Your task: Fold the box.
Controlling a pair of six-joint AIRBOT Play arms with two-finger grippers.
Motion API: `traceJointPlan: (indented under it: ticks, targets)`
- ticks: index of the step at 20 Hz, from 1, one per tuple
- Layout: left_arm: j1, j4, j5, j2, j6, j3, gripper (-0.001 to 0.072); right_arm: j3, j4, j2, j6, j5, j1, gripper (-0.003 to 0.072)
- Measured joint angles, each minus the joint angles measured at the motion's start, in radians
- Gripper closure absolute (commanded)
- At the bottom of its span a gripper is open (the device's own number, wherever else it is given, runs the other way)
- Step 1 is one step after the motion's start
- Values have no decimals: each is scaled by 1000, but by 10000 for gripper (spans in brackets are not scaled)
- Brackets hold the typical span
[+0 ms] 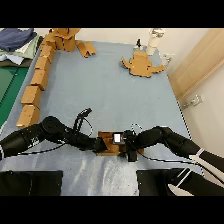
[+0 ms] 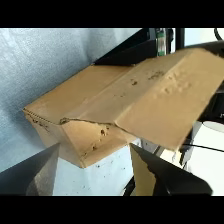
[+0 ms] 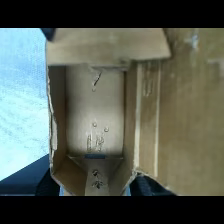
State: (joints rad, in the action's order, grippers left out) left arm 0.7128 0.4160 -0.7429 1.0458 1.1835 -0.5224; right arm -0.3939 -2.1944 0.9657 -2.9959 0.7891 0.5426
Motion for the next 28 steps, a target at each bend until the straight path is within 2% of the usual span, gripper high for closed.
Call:
traceJointPlan:
  ticks: [3,10,21,24,28]
  targets:
    - [12,62,51,0,69,-1,50,0,0,0,-1,0,0,181]
    - [93,404,78,1,390,-61,50,0,0,0,-1,-1,0,181]
    - [251,681,96,9,785,-100,62,0,-1,0,-1,-3,0,181]
    - [292,761,78,42,887,-138,62,0,0,0,-1,-2,0,181]
    - [342,876,26,133,1002,-236,62,0,0,0,-1,-1,0,181]
